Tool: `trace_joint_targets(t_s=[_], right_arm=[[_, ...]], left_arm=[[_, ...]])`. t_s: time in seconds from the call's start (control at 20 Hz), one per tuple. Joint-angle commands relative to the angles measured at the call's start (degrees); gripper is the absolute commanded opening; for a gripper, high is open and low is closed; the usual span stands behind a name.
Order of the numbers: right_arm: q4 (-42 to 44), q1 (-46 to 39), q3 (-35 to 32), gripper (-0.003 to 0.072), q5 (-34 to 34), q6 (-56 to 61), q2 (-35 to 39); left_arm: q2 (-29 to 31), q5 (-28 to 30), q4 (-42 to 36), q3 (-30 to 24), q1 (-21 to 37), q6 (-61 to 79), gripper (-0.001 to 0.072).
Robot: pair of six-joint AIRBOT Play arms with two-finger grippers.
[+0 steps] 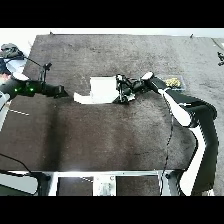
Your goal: Fold the box and place the chain.
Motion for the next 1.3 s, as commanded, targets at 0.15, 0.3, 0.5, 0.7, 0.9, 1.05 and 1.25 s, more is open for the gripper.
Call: trace_joint_targets(t_s=[0.15, 0.3, 0.5, 0.7, 0.9, 1.05, 1.25], right_arm=[[0.02, 0.04, -0.02, 0.0375, 0.0, 0.0, -0.02], [0.0, 0.04, -0.02, 0.0375, 0.0, 0.0, -0.04], [0.0, 0.04, -0.02, 0.0375, 0.0, 0.0, -0.02], [0.0, 0.04, -0.02, 0.0375, 0.0, 0.0, -0.04], [0.0, 0.04, -0.02, 0.0375, 0.02, 0.02, -0.04], [0.02, 0.04, -0.02, 0.0375, 0.02, 0.02, -0.04], [0.0, 0.04, -0.02, 0.0375, -0.02, 0.0, -0.04]], left_arm=[[-3.74, 0.92, -5.92, -0.94, 0.07, -2.32, 0.0011], [-5.4, 1.11, -7.5, -0.94, 0.04, -2.25, 0.0011], [-8.39, 1.03, -13.46, -0.94, -2.69, 0.39, 0.0011], [-9.31, 3.54, -15.76, -0.92, -5.66, 1.14, 0.0012], [-9.25, 1.44, -20.02, -0.11, -6.05, 4.37, 0.0012], [-9.05, 1.14, -19.41, 2.16, -6.99, 4.74, 0.0025], [-9.01, -2.16, -19.15, 4.22, -8.02, 4.72, 0.03]])
